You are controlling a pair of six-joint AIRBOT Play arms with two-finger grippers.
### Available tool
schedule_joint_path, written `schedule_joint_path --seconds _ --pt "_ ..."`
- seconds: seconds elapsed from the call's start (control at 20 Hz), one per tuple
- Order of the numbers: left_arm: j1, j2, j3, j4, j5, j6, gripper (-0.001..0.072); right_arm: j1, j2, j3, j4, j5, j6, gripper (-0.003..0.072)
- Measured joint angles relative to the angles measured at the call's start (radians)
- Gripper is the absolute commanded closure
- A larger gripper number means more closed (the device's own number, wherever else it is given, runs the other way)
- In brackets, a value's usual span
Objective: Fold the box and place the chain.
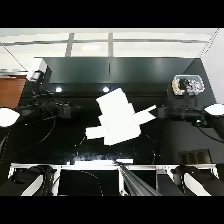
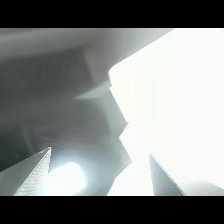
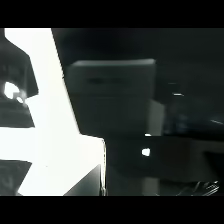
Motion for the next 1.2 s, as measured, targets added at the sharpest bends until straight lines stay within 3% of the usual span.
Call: schedule_joint_path --seconds 0.15,0.35,0.7,0.95,1.0,1.15,1.2 --pt "-0.031 -0.133 0.000 -0.109 -0.011 0.000 0.0018 0.134 0.010 -0.013 0.003 -0.114 -0.002 0.0677" --pt "-0.014 -0.303 0.000 -0.199 -0.060 0.002 0.0018 0.208 0.014 -0.018 0.006 -0.190 -0.002 0.0677" --pt "0.050 -0.528 0.001 -0.483 -0.228 0.351 0.0018 0.234 0.015 -0.020 0.006 -0.205 0.002 0.0677" --pt "0.065 -0.614 0.002 -0.574 -0.352 0.595 0.0027 0.236 0.015 -0.020 0.005 -0.194 0.002 0.0677" --pt "0.066 -0.624 0.002 -0.582 -0.373 0.635 0.0042 0.236 0.015 -0.020 0.005 -0.192 0.002 0.0677" --pt "0.068 -0.649 0.002 -0.588 -0.417 0.737 0.0237 0.236 0.015 -0.020 0.005 -0.188 0.003 0.0677" --pt "0.068 -0.655 0.002 -0.588 -0.426 0.761 0.0251 0.236 0.015 -0.020 0.004 -0.187 0.003 0.0677"
